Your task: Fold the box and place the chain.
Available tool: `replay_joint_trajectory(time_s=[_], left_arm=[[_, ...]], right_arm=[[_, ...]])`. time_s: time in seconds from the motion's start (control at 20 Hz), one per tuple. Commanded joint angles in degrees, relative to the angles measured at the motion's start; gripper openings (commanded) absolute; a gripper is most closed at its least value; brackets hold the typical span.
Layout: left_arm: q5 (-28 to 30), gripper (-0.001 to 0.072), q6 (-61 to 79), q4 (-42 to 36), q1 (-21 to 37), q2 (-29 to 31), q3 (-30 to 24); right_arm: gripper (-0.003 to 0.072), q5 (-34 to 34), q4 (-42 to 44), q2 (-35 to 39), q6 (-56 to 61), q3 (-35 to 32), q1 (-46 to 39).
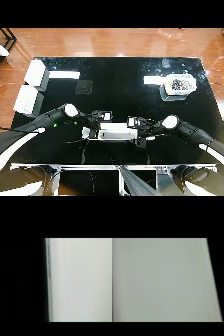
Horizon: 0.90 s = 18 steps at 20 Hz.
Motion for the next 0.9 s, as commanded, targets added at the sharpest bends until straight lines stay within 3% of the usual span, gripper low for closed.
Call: replay_joint_trajectory(time_s=[0.0, 0.6, 0.7, 0.85], left_arm=[[0.0, 0.002, 0.0, 0.0, 0.0, 0.0, 0.1], [0.1, 0.0022, 0.0, 0.0, 0.0, 0.0, 0.1], [0.0, 0.0022, 0.0, 0.0, 0.0, 0.0, 0.1], [0.0, 0.0022, 0.0, 0.0, 0.0, 0.0, 0.0]], right_arm=[[0.0698, 0.3, -0.4, 0.0, 0.0, 0.0, -0.1], [0.0695, -3.6, -0.5, -0.2, 0.0, -1.1, 2.7], [0.0441, -3.6, -0.5, -0.2, 0.0, -1.1, 2.7], [0.0429, -3.6, -0.4, -0.2, 0.1, -1.1, 2.7]])
